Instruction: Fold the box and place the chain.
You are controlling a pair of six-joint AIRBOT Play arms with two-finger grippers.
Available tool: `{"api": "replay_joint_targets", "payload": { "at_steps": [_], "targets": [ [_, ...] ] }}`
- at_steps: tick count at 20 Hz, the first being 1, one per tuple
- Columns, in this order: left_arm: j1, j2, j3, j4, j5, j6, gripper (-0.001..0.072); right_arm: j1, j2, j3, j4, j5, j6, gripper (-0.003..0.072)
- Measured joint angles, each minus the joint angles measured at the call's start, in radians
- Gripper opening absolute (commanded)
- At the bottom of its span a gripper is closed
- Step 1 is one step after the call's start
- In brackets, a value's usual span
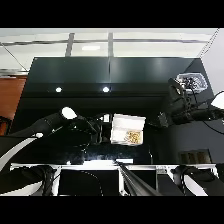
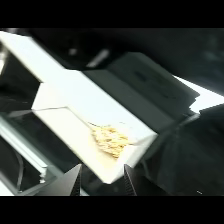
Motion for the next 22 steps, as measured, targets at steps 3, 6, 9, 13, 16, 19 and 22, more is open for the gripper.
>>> {"api": "replay_joint_targets", "payload": {
  "at_steps": [3, 6, 9, 13, 16, 19, 22],
  "targets": [
    [-0.019, -0.002, 0.000, -0.001, 0.009, 0.006, 0.0696, -0.014, 0.000, 0.000, -0.029, 0.008, 0.010, 0.0326],
    [-0.034, -0.005, 0.001, -0.001, 0.024, 0.012, 0.0696, -0.020, 0.000, 0.000, -0.044, 0.012, 0.014, 0.0326],
    [-0.040, -0.005, 0.002, -0.002, 0.031, 0.016, 0.0697, -0.022, 0.000, 0.000, -0.048, 0.014, 0.014, 0.0326],
    [-0.042, -0.005, 0.003, -0.010, 0.052, 0.016, 0.0697, -0.023, 0.000, 0.000, -0.048, 0.015, 0.016, 0.0326],
    [-0.049, -0.005, 0.003, -0.012, 0.058, 0.016, 0.0696, -0.023, 0.000, 0.000, -0.047, 0.015, 0.016, 0.0325],
    [-0.071, -0.005, 0.003, -0.016, 0.063, 0.016, 0.0695, -0.023, 0.000, 0.000, -0.047, 0.017, 0.016, 0.0326],
    [-0.085, -0.005, 0.003, -0.019, 0.078, 0.015, 0.0655, -0.023, 0.000, 0.000, -0.047, 0.020, 0.016, 0.0326]
  ]
}}
